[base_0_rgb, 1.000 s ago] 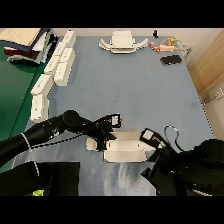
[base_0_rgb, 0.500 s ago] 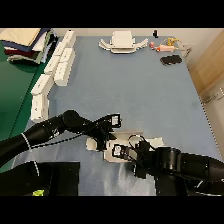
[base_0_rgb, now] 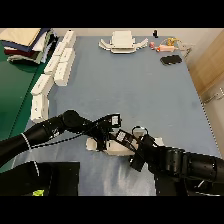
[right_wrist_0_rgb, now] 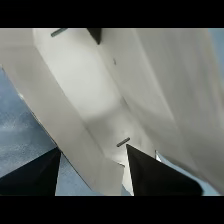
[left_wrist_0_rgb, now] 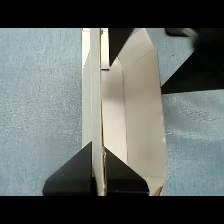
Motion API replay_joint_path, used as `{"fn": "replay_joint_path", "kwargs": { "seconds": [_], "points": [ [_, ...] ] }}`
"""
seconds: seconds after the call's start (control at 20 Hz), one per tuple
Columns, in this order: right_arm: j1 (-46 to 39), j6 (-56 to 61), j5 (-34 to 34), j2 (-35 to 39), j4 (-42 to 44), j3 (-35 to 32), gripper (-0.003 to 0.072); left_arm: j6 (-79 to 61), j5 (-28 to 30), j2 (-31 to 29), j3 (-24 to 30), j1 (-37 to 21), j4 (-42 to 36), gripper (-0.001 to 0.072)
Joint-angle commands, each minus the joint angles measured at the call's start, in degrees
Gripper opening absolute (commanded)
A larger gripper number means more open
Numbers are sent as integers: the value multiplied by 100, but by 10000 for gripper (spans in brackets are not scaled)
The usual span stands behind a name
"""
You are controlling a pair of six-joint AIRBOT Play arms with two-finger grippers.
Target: Fold the box.
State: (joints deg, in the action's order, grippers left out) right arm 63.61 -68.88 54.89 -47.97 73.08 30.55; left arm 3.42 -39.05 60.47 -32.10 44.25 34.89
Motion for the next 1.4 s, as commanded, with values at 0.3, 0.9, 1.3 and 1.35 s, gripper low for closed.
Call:
{"fn": "replay_joint_path", "kwargs": {
  "seconds": [0.3, 0.9, 1.3, 1.35],
  "points": [
    [-7, 839, 697, 195, -319, 59, 720, 0, 4, 2, 2, -4, -2, 13],
    [-2168, -3270, -315, 855, 1182, -313, 720, 0, 2, 2, 2, -4, -15, 13],
    [-5027, -9051, 197, 439, 5300, -632, 720, 0, 4, 2, 2, -4, -15, 13],
    [-5040, -9079, 192, 286, 5357, -632, 720, 0, 2, 2, 2, -4, -15, 13]
  ]
}}
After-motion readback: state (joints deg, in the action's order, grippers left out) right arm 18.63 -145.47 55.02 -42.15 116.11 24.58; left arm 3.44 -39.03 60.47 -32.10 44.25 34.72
